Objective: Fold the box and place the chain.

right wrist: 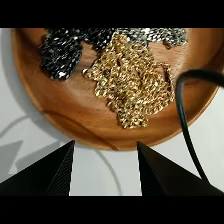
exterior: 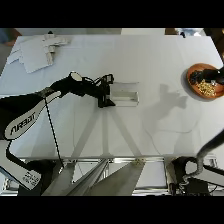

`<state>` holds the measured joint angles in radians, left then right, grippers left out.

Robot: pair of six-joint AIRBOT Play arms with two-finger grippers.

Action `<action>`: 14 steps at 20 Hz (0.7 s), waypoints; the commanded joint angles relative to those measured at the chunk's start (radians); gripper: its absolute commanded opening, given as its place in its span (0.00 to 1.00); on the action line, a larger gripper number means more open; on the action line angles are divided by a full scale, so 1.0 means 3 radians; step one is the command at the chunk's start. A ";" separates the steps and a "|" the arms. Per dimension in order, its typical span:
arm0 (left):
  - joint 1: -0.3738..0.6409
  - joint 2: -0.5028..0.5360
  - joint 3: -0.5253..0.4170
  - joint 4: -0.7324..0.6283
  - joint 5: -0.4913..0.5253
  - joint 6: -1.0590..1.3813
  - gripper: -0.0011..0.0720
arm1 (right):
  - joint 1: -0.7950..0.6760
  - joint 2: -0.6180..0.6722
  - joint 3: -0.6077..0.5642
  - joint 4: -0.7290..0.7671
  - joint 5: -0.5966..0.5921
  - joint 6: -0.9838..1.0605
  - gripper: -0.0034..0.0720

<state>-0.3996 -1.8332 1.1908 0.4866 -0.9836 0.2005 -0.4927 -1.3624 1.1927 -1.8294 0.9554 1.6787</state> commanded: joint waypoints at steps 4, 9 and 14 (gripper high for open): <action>0.0000 -0.0001 0.0000 0.0000 0.0000 0.0001 0.48 | -0.0290 -0.0811 0.0345 0.0081 -0.0488 -0.0094 0.62; -0.0001 -0.0001 0.0000 0.0001 -0.0001 0.0001 0.48 | -0.0328 -0.1223 0.0556 0.0079 -0.0374 -0.0025 0.62; -0.0001 -0.0001 0.0000 0.0001 0.0000 0.0001 0.48 | -0.0360 -0.1364 0.0556 0.0116 -0.0343 -0.0014 0.44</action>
<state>-0.3996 -1.8332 1.1908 0.4866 -0.9840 0.2005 -0.5957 -1.7432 1.3544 -1.8023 0.8429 1.6718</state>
